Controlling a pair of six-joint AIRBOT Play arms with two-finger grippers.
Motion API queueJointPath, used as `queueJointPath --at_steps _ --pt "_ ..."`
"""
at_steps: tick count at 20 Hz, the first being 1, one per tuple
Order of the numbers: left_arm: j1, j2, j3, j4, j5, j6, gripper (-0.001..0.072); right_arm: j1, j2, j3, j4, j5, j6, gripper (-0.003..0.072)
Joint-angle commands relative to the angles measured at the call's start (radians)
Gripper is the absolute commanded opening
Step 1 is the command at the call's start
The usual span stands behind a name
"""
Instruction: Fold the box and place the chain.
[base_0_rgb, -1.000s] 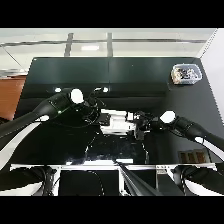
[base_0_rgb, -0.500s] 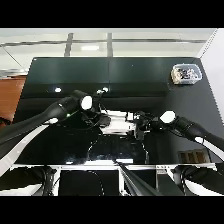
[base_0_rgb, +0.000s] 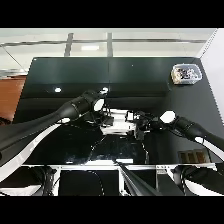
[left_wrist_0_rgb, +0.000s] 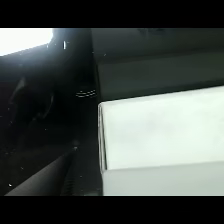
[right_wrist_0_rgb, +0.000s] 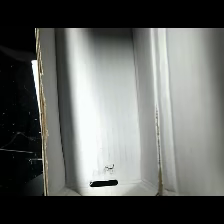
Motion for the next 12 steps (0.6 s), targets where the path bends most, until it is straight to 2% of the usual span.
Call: queueJointPath --at_steps 1,2,3,4,5,6,9,10,11,12 --pt "-0.006 -0.004 0.006 -0.047 0.027 -0.085 0.0331 0.001 0.0 0.0 0.0 0.0 0.0 0.0245" --pt "-0.006 -0.004 0.006 -0.052 0.031 -0.096 0.0331 0.001 0.0 0.0 0.0 0.0 0.0 0.0245" --pt "-0.007 -0.004 0.006 -0.049 0.031 -0.109 0.027 0.001 0.0 0.0 0.0 0.0 0.0 0.0245" --pt "-0.007 -0.004 0.006 -0.049 0.031 -0.109 0.0144 0.001 0.0 0.0 0.0 0.0 0.0 0.0245" --pt "-0.008 -0.004 0.006 -0.05 0.033 -0.109 0.0132 0.001 0.0 0.0 0.0 0.0 0.0 0.0245" --pt "-0.008 -0.004 0.006 -0.05 0.034 -0.108 0.0024 0.001 0.0 0.0 0.0 0.0 0.0 0.0245" --pt "-0.008 -0.004 0.006 -0.05 0.03 -0.109 0.0024 0.001 0.0 0.0 0.0 0.0 0.0 0.0245" --pt "-0.008 -0.004 0.006 -0.053 0.031 -0.109 0.0035 0.001 0.0 0.0 0.0 0.0 0.0 0.0245" --pt "-0.008 -0.004 0.007 -0.054 0.031 -0.109 0.017 0.001 0.0 0.0 0.0 0.0 0.0 0.0245" --pt "-0.008 -0.004 0.008 -0.053 0.027 -0.109 0.0379 0.001 0.0 0.0 0.0 0.0 0.0 0.0245"
